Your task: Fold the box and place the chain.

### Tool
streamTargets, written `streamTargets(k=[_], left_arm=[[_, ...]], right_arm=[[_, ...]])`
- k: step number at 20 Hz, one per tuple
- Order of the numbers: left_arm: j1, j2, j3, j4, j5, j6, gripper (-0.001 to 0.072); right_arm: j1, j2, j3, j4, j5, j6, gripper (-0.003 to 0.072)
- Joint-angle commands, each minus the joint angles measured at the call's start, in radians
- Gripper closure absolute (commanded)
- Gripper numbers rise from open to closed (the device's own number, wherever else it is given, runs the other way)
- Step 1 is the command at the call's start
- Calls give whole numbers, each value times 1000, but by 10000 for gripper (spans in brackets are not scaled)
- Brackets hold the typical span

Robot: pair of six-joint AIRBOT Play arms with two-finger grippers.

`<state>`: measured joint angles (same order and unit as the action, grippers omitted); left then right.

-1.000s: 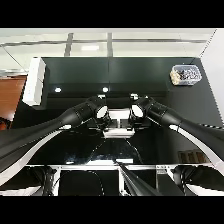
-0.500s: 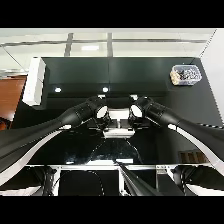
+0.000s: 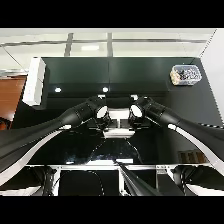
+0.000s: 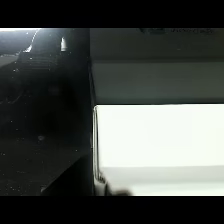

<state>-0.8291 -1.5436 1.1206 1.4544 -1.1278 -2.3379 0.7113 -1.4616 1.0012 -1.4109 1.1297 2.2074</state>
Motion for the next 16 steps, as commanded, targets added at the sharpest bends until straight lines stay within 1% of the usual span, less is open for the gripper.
streamTargets(k=[1,2,3,7,11,14,16], left_arm=[[1,0,0,0,1,0,679],[1,0,0,0,1,0,679],[1,0,0,0,1,0,679],[1,0,0,0,0,0,679],[1,0,0,0,1,0,679],[1,0,0,0,0,0,679],[1,0,0,2,1,0,679]], right_arm=[[1,1,1,1,14,0,537],[1,1,1,1,17,0,361],[1,1,2,1,23,0,312],[1,13,10,0,30,-1,311],[1,56,10,-5,30,-17,312],[1,120,10,-6,59,-48,314],[0,196,10,-29,93,-81,315]])
